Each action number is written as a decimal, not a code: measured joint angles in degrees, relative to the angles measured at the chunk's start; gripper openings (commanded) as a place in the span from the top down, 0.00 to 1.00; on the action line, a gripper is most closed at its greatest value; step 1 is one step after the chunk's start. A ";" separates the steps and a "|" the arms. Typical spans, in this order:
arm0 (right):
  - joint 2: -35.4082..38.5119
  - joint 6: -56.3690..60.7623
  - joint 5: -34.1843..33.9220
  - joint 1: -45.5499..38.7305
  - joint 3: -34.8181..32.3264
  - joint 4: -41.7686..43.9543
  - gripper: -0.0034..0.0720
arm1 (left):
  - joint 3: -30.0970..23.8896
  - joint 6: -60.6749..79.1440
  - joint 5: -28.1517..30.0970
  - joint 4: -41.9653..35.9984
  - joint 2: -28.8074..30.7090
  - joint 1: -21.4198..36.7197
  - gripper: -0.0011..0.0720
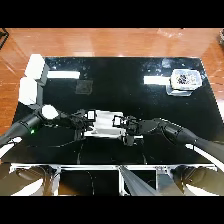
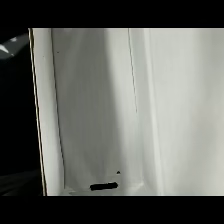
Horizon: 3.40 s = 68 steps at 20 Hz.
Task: Fold the box and place the chain.
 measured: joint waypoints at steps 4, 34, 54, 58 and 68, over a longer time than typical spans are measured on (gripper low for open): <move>0.00 0.00 0.00 -0.02 0.00 0.00 0.93 | 0.00 0.00 -0.13 -1.07 -0.70 0.00 0.66; 0.04 0.00 0.02 0.00 -0.02 0.02 0.93 | 1.31 -22.47 -6.12 10.60 12.76 9.75 0.96; 0.02 0.02 0.02 0.00 0.00 -0.07 0.93 | -5.51 -70.38 -13.64 -1.31 -1.95 27.43 0.96; 0.02 0.02 0.02 -0.02 0.00 -0.09 0.93 | -5.62 -66.03 -13.00 -6.10 -8.15 27.43 0.96; 0.02 0.04 0.04 0.00 -0.02 -0.07 0.93 | -5.16 -61.27 -11.82 -10.08 -10.78 24.22 0.95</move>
